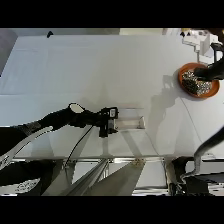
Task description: Fold the box and place the chain.
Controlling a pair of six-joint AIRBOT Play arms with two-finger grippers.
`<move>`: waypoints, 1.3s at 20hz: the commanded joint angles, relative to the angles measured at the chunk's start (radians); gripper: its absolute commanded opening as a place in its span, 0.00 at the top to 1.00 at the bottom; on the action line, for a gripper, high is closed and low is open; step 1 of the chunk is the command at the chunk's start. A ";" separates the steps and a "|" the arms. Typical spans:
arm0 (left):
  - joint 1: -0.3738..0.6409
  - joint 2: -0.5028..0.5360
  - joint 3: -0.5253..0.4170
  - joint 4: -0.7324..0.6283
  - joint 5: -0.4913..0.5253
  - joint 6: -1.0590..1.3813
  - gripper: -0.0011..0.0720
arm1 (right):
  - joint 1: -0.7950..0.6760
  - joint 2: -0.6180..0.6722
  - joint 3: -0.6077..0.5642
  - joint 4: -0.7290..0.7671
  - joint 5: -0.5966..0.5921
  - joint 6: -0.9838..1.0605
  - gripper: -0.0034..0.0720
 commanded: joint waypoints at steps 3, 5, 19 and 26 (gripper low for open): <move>0.000 0.001 0.000 0.000 0.001 0.000 0.80 | 0.000 -0.045 -0.003 0.003 0.068 -0.012 0.51; 0.000 0.001 0.001 0.000 0.000 0.000 0.80 | 0.000 -0.087 -0.003 0.003 0.083 -0.011 0.53; 0.000 0.001 0.001 0.000 0.000 0.000 0.80 | 0.000 -0.147 -0.003 -0.013 0.064 0.016 0.74; 0.000 0.001 0.000 0.000 0.000 0.000 0.80 | 0.000 -0.140 -0.003 -0.016 0.073 0.011 0.93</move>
